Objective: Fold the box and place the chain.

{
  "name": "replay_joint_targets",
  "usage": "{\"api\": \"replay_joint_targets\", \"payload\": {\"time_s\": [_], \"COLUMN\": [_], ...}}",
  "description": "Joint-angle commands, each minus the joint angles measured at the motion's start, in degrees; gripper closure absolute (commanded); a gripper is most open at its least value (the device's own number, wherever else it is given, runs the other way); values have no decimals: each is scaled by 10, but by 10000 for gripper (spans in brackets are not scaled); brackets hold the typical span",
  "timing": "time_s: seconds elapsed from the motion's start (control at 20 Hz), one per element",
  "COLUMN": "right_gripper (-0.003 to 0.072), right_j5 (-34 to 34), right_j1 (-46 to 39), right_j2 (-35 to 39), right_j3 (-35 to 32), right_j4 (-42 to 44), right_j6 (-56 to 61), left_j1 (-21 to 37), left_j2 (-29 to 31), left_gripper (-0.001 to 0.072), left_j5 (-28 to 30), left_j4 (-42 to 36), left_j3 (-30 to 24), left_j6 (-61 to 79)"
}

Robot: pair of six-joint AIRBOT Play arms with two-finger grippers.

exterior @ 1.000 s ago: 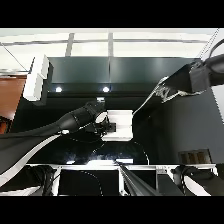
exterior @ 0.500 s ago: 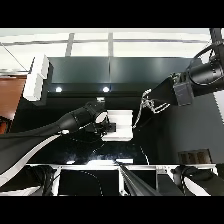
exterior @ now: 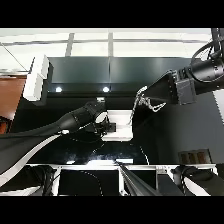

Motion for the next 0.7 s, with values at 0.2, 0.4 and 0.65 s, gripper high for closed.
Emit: {"api": "replay_joint_targets", "payload": {"time_s": [0.2,0.4,0.65], "right_gripper": [670,670,669], "right_j5": [-53,-99,-236], "right_j1": [43,43,82], "right_j2": [0,0,-6], "right_j3": [-113,-207,-327], "right_j4": [-62,-81,-26], "right_j6": [0,1,6], "left_j1": [0,0,0], "left_j2": [0,0,0], "left_gripper": [680,680,680], "left_j5": [0,0,0], "left_j4": [0,0,0], "left_j3": [0,0,0], "left_j6": [-1,-1,-1]}}
